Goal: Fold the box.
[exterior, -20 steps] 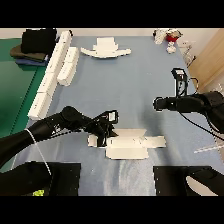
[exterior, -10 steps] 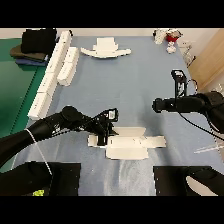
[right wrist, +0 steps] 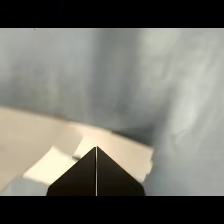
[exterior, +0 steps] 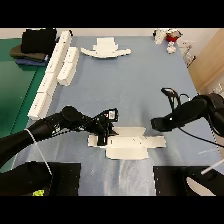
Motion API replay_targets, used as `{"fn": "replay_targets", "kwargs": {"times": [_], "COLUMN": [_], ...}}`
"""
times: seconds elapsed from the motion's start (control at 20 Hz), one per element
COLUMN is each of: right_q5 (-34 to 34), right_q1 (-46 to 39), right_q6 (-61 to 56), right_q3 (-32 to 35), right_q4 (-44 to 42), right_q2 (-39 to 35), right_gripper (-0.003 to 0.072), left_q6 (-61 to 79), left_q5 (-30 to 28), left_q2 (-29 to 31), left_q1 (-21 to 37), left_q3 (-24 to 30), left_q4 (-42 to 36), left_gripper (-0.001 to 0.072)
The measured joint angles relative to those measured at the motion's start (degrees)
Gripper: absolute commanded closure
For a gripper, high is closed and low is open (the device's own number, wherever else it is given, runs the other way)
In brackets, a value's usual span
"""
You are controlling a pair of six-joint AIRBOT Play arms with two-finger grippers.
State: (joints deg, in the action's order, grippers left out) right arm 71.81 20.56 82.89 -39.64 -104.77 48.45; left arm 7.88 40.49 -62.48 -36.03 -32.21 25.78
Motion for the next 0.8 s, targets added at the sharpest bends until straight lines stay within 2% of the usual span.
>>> {"fn": "replay_targets", "kwargs": {"times": [0.2, 0.25, 0.3, 0.35, 0.6, 0.8], "right_q5": [4.22, 4.13, 3.65, 2.34, -5.55, -10.29], "right_q1": [14.67, 19.23, 24.24, 28.98, 45.75, 50.38], "right_q6": [-1.46, -1.18, -0.39, 0.48, 4.37, 1.25], "right_q3": [3.89, 5.27, 6.73, 8.09, 11.37, 11.98], "right_q4": [-0.76, -0.15, 1.40, 3.58, 13.42, 23.02], "right_q2": [-8.17, -9.94, -11.34, -12.09, -8.13, -1.77], "right_gripper": [0.0667, 0.0391, 0.0076, 0.0002, 0.0007, 0.0007], "left_q6": [0.00, 0.00, 0.00, 0.00, 0.00, -0.02], "left_q5": [0.09, 0.09, 0.11, 0.11, 0.11, 0.13], "left_q2": [0.00, 0.00, 0.00, 0.00, 0.00, 0.00], "left_q1": [0.00, 0.00, 0.00, 0.00, 0.02, 0.00], "left_q3": [0.00, 0.00, 0.00, 0.00, 0.00, 0.00], "left_q4": [-0.04, -0.04, -0.07, -0.07, -0.07, -0.09], "left_gripper": [0.0698, 0.0698, 0.0698, 0.0698, 0.0698, 0.0698]}}
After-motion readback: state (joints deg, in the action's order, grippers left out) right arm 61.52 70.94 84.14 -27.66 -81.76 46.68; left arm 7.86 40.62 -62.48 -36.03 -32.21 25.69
